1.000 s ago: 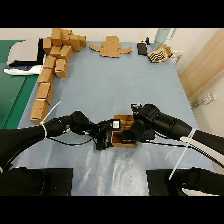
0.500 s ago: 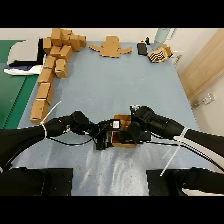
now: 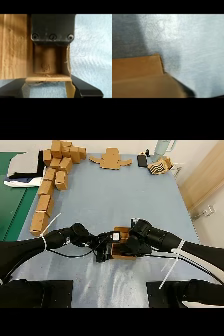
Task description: Fold the box.
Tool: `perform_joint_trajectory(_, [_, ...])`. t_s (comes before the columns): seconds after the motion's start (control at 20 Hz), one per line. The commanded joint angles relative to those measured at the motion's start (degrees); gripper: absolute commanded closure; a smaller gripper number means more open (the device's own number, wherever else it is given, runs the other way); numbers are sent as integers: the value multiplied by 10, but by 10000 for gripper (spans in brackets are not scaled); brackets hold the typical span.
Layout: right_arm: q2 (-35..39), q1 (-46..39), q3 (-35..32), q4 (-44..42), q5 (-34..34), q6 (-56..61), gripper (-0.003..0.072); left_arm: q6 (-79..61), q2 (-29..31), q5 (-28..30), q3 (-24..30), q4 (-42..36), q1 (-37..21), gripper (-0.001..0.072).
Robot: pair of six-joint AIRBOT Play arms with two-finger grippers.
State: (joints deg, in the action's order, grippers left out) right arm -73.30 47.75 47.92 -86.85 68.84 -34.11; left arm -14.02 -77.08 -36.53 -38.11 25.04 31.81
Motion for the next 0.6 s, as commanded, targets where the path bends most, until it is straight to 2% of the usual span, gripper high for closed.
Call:
perform_joint_trajectory(0.0, [1, 1, 0, 3, 7, 0, 318, -1, 0, 0, 0, 0, 0, 185])
perform_joint_trajectory(0.4, [5, 0, 2, 2, 7, -7, 318, -1, 0, 0, 0, 0, 0, 185])
perform_joint_trajectory(0.55, [28, 0, 27, 1, 9, -20, 318, -1, 0, 0, 0, 0, 0, 185])
